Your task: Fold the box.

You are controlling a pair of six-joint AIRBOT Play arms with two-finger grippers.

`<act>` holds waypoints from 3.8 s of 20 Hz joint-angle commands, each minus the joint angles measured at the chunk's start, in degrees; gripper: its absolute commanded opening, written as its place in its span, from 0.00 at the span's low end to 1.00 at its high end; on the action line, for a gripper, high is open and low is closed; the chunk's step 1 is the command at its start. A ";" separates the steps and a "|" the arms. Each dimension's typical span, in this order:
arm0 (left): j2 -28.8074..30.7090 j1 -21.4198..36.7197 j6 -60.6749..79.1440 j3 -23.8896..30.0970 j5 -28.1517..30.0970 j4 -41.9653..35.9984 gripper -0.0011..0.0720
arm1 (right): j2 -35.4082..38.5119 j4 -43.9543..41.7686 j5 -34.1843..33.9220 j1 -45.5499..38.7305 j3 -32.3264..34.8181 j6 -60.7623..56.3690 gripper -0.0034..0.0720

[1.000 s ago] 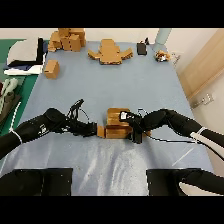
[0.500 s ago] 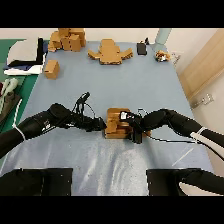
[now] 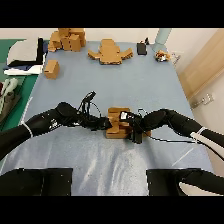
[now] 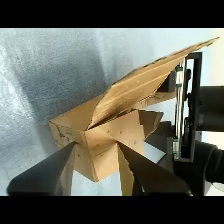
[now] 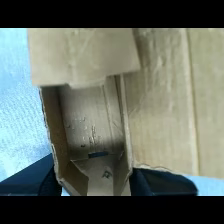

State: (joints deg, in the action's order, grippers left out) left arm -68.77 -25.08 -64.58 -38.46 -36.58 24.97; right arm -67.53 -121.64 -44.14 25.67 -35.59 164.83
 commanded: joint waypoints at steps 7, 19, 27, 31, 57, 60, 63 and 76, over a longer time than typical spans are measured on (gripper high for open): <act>-0.55 -7.63 -35.06 -8.55 -2.93 33.77 0.61 | -0.02 -0.07 0.11 0.02 0.02 0.00 0.72; -16.94 -18.84 -55.52 -29.75 -22.45 55.39 0.61 | -0.02 -0.07 0.11 0.00 0.02 0.00 0.72; -18.49 -20.24 -63.54 -31.61 -25.05 61.29 0.61 | -0.02 -0.07 0.13 0.00 0.02 -0.02 0.72; -20.15 -20.26 -63.63 -31.61 -22.40 59.10 0.61 | -0.02 -0.07 0.11 0.02 0.02 -0.02 0.72; -25.09 -19.45 -63.76 -37.31 -28.87 58.60 0.59 | -0.02 -0.07 0.11 0.00 0.02 -0.02 0.72; -25.22 -19.50 -65.22 -37.31 -27.65 58.66 0.39 | -0.02 -0.07 0.11 0.02 0.02 0.00 0.72; -25.22 -19.50 -65.59 -37.31 -27.65 58.66 0.03 | -0.02 -0.07 0.11 0.00 0.02 0.00 0.72; -24.98 -19.10 -66.49 -37.88 -31.85 58.66 0.84 | -0.02 -0.07 0.11 0.00 0.02 0.00 0.72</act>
State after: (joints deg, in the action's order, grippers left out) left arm -93.93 -44.42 -130.37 -76.05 -65.89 82.89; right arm -67.55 -121.99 -43.92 25.69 -35.59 165.01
